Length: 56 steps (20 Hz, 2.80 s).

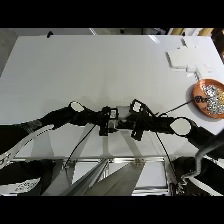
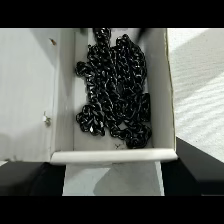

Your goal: Fold the box and place the chain.

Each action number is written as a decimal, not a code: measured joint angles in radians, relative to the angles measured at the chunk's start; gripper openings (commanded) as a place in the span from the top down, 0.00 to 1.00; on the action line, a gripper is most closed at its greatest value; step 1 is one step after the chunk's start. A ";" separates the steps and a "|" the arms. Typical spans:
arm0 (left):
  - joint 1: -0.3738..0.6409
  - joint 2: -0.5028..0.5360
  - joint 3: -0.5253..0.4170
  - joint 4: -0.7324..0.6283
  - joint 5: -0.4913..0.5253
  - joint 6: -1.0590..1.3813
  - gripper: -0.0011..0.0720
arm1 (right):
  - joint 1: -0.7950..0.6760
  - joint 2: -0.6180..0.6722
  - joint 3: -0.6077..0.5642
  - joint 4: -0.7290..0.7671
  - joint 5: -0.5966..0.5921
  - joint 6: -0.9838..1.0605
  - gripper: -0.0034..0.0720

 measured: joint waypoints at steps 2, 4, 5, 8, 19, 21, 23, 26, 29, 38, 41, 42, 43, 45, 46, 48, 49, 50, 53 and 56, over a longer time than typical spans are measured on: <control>0.000 0.000 0.000 0.000 0.000 0.000 0.61 | -0.038 0.035 0.034 -0.097 0.052 0.033 0.75; 0.000 0.000 0.000 0.000 0.000 0.000 0.61 | -0.094 0.087 0.063 -0.189 0.110 0.056 0.75; 0.000 0.000 0.000 0.000 0.000 0.000 0.61 | -0.125 0.115 0.072 -0.228 0.134 0.063 0.75; 0.000 0.000 0.000 0.000 0.000 0.000 0.61 | -0.231 0.185 0.088 -0.349 0.188 0.072 0.75; 0.000 0.000 0.000 0.000 0.000 0.000 0.61 | -0.406 -0.020 0.092 -0.513 0.305 -0.180 0.75; 0.000 0.000 0.000 0.000 0.000 0.000 0.61 | -0.381 -0.084 0.093 -0.498 0.309 -0.264 0.75; 0.000 0.000 0.000 0.000 0.000 0.000 0.61 | -0.361 -0.141 0.093 -0.488 0.304 -0.330 0.75; 0.000 0.000 0.000 0.000 0.000 0.000 0.61 | -0.346 -0.202 0.093 -0.483 0.283 -0.382 0.75; 0.000 0.000 0.000 0.000 0.000 0.000 0.61 | -0.341 -0.229 0.093 -0.478 0.260 -0.411 0.75; 0.000 0.000 0.000 0.000 0.000 0.000 0.61 | -0.338 -0.246 0.093 -0.495 0.246 -0.462 0.77; 0.000 0.000 0.000 0.000 0.000 0.000 0.61 | -0.338 -0.246 0.093 -0.510 0.251 -0.464 0.83; 0.000 0.000 0.000 0.000 0.000 0.000 0.61 | -0.338 -0.246 0.093 -0.513 0.254 -0.465 0.83; 0.000 0.000 0.000 0.000 0.000 0.000 0.61 | -0.338 -0.246 0.093 -0.515 0.254 -0.466 0.83; 0.000 0.000 0.000 0.000 0.000 0.000 0.61 | -0.338 -0.247 0.092 -0.518 0.255 -0.466 0.85; 0.000 0.000 0.000 0.000 0.000 0.000 0.61 | -0.338 -0.247 0.089 -0.519 0.255 -0.466 0.88; 0.000 0.000 0.000 0.000 0.000 0.000 0.61 | -0.338 -0.246 0.079 -0.518 0.252 -0.471 0.93; 0.000 0.000 0.000 0.000 0.000 0.000 0.61 | -0.338 -0.245 0.075 -0.518 0.252 -0.473 0.93; 0.000 0.000 0.000 0.000 0.000 0.000 0.61 | -0.338 -0.242 0.071 -0.519 0.253 -0.473 0.93; 0.000 0.000 0.000 0.000 0.000 0.000 0.61 | -0.338 -0.196 0.063 -0.531 0.287 -0.469 0.93; 0.000 0.000 0.000 0.000 0.000 0.000 0.61 | -0.338 -0.094 0.063 -0.524 0.326 -0.457 0.93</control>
